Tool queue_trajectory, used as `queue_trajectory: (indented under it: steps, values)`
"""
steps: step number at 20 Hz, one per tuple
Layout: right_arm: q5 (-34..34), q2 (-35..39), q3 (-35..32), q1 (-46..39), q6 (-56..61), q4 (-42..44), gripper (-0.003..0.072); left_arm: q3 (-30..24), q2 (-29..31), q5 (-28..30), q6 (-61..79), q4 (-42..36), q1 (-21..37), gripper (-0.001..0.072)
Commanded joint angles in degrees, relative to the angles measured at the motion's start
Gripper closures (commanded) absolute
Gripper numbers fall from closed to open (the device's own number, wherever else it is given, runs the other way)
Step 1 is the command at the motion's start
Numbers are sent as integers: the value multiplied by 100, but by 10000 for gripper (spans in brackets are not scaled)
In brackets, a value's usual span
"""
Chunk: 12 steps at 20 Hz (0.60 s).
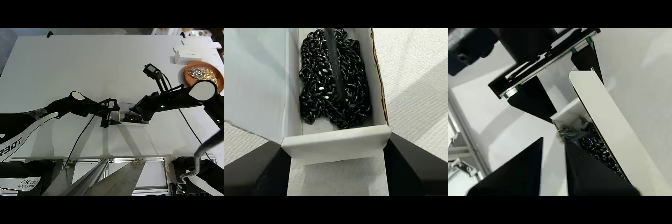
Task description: Fold the box and place the chain.
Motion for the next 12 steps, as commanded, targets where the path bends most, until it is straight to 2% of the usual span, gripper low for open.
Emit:
queue_trajectory:
  steps: [1, 4, 5, 6, 7, 9, 12]
  values:
    - [208, -192, 155, 74, -203, -22, 411, 2, 2, 2, 2, 0, 2, 606]
    - [284, -199, 619, -7, -433, -50, 407, 2, 2, 0, 2, 0, 2, 606]
    - [201, -208, 756, -87, -588, -48, 483, 2, 2, 2, 2, 0, 2, 606]
    - [57, -214, 839, -192, -800, -55, 619, 2, 2, 0, 2, 0, 2, 606]
    - [-164, -232, 866, -332, -1064, -125, 671, 2, 2, 2, 2, 0, 2, 606]
    - [-404, -413, 863, -549, -1196, -763, 671, 2, 2, 0, 2, 0, 2, 606]
    - [-72, -887, 857, -614, -1196, -1539, 673, 2, 0, 2, 2, 0, 2, 606]
